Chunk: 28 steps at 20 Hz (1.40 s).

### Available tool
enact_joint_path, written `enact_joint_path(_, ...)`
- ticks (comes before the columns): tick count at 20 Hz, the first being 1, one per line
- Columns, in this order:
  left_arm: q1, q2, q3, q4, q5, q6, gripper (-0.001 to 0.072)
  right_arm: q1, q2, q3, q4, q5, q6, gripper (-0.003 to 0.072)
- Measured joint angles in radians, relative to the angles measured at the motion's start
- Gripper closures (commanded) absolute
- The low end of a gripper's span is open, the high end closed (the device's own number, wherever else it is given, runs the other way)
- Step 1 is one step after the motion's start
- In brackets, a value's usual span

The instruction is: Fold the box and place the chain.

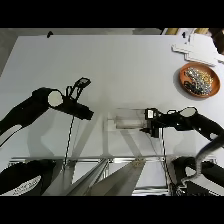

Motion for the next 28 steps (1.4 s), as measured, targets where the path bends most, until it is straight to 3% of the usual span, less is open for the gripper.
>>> enact_joint_path(7,-0.012,-0.104,-0.040,-0.255,0.032,0.069,0.0707,0.000,0.000,0.000,0.000,0.000,0.000,0.0289)
enact_joint_path(17,-0.082,-0.191,-0.043,-0.370,0.068,0.088,0.0704,0.000,0.000,0.000,0.000,0.000,0.000,0.0289)
enact_joint_path(24,-0.109,-0.145,-0.044,-0.426,0.087,0.116,0.0698,0.000,0.000,0.000,0.000,0.000,0.000,0.0289)
enact_joint_path(25,-0.111,-0.138,-0.042,-0.434,0.088,0.116,0.0693,0.000,0.000,0.000,0.000,0.000,0.000,0.0289)
enact_joint_path(27,-0.121,-0.129,-0.040,-0.451,0.097,0.116,0.0599,0.000,0.000,0.000,0.000,0.000,0.000,0.0289)
enact_joint_path(28,-0.129,-0.126,-0.038,-0.460,0.097,0.115,0.0598,0.000,0.000,0.000,0.000,0.000,0.000,0.0289)
